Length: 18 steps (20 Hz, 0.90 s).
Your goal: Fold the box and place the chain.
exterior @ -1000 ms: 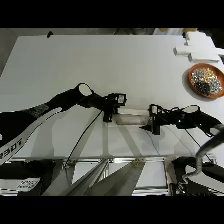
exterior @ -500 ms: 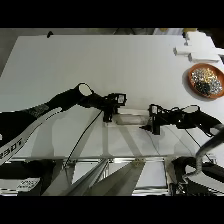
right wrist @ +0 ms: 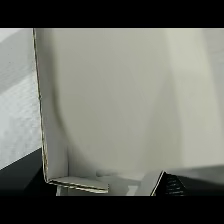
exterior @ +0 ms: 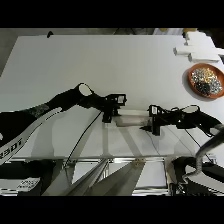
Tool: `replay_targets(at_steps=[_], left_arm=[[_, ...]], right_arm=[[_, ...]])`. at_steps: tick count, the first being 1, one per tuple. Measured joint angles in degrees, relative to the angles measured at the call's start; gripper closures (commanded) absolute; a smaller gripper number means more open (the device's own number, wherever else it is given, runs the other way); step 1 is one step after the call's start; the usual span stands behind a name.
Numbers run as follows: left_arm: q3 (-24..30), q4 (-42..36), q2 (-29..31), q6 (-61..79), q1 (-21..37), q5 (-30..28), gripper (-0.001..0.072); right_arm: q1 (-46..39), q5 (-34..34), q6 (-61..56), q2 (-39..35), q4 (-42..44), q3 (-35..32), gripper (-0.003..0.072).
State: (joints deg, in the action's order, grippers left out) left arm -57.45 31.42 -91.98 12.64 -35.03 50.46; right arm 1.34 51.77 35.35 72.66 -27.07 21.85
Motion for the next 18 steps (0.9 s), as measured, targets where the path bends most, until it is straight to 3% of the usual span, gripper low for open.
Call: replay_targets(at_steps=[1,4,8,10,11,12,18], left_arm=[[-0.02,-0.17,0.46,-0.15,0.07,0.02,0.0245],[0.0,0.92,2.64,-1.66,0.81,0.35,0.0246],[0.0,8.39,6.93,-9.68,3.13,1.6,0.0263],[0.0,13.16,9.55,-15.23,4.24,3.89,0.0382],[0.0,15.19,11.13,-17.94,4.59,5.49,0.0492],[0.0,16.72,12.57,-20.13,4.66,6.62,0.068],[0.0,21.11,19.15,-27.61,-0.39,12.83,0.0706]], right_arm=[[0.0,0.0,0.02,0.0,-0.02,0.0,0.0224],[0.0,-0.04,-0.17,0.0,0.09,0.0,0.0224],[0.0,-0.26,-0.59,0.0,0.37,-0.02,0.0224],[0.0,-0.26,-0.55,0.0,0.37,-0.02,0.0224],[0.0,-0.26,-0.5,0.0,0.35,-0.02,0.0224],[0.0,-0.26,-0.44,0.0,0.35,-0.02,0.0224],[0.0,-0.24,-0.37,0.0,0.33,-0.02,0.0224]])
